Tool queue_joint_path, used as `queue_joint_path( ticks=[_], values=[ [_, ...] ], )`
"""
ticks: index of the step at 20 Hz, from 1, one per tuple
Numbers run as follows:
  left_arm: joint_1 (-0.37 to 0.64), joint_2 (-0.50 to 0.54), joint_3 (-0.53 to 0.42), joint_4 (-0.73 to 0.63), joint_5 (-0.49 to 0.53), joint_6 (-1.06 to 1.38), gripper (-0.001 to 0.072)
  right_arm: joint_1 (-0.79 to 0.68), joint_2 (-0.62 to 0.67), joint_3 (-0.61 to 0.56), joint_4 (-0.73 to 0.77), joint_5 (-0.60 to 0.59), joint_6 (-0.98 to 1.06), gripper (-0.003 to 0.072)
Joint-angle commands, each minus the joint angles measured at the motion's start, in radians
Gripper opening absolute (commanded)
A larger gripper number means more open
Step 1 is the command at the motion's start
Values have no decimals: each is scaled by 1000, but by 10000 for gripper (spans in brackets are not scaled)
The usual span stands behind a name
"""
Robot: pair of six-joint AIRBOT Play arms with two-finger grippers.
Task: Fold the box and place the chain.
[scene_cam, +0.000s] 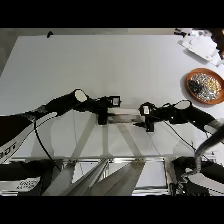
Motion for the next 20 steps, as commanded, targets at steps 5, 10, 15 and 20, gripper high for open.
queue_joint_path(
  ticks=[5, 10, 15, 20],
  values=[
    [0, 1, 0, -1, 1, -1, 13, 4, -2, -1, -8, -12, 1, 496],
    [0, 1, 0, -1, 1, -1, 13, 4, -4, -1, -21, -16, 1, 533],
    [0, 1, 0, -1, 1, -1, 13, 4, -7, -1, -34, -19, 1, 546],
    [0, 1, 0, -1, 1, -1, 13, 5, -7, -1, -48, -34, 27, 548]
  ],
)
